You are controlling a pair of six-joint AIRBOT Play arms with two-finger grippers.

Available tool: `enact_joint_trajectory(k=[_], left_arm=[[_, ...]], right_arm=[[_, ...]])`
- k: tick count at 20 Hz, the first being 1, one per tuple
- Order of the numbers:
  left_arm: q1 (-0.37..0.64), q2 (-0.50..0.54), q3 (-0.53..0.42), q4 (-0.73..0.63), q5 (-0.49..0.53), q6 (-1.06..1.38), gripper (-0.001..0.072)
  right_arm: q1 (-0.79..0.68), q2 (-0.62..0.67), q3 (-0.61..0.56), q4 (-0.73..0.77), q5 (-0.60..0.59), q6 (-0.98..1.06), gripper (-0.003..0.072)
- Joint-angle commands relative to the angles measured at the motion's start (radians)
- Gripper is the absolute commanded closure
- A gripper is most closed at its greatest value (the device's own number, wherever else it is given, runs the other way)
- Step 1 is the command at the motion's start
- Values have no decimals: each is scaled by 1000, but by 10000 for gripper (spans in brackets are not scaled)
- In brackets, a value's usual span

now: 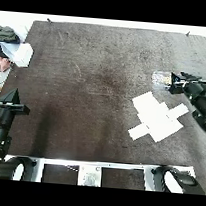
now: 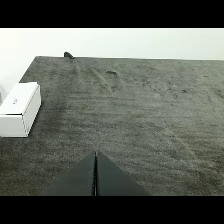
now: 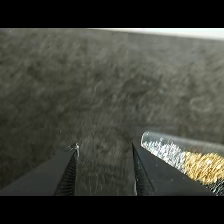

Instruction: Fold the box and place the chain.

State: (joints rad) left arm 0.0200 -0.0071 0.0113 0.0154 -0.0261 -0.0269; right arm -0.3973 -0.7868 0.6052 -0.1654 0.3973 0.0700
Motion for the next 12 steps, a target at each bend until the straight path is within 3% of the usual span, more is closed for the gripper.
enact_joint_trajectory(k=[1,5,12], left_arm=[[0,1,0,0,0,0,696],[0,1,0,0,0,0,696],[0,1,0,0,0,0,696]], right_arm=[[-227,-209,174,-363,428,324,281],[-390,-400,431,-637,719,518,281],[-441,-764,807,-987,1031,566,280]])
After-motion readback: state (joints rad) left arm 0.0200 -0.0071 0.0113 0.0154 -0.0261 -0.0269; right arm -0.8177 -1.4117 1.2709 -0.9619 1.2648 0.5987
